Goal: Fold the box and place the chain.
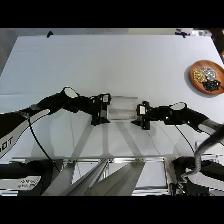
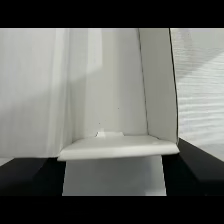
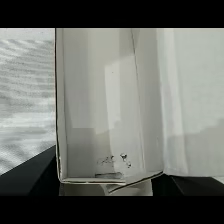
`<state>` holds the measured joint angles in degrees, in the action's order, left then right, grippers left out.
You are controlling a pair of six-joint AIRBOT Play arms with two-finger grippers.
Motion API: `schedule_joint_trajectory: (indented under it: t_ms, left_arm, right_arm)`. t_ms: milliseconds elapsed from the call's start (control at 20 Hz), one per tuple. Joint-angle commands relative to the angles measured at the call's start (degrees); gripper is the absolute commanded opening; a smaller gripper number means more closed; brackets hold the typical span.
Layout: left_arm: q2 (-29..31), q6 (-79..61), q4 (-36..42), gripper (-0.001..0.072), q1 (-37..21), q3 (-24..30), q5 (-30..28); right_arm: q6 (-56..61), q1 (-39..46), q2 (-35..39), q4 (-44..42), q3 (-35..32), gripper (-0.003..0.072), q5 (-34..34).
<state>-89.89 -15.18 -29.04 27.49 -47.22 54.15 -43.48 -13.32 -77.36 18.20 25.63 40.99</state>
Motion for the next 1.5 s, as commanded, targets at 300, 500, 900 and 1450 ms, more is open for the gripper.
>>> schedule_joint_trajectory:
  t_ms: [300, 500, 900, 1450]
  left_arm:
    - [0.15, 5.18, -1.66, 0.0573, 0.13, 0.17, -3.32]
    - [0.13, 6.64, -1.57, 0.0573, 0.0, 0.17, -6.19]
    - [0.07, 6.25, -4.94, 0.0484, 0.0, 0.2, -7.52]
    - [0.09, 6.23, -4.83, 0.0537, 0.11, 0.2, -9.46]
  right_arm:
    - [0.11, -0.04, 0.02, -0.13, 0.02, 0.0422, -0.04]
    - [0.13, -0.04, 0.02, -0.13, 0.02, 0.0422, -0.04]
    - [0.11, -0.04, 0.02, -0.13, 0.02, 0.0422, -0.04]
    - [0.11, -0.04, 0.02, -0.13, 0.02, 0.0422, -0.04]
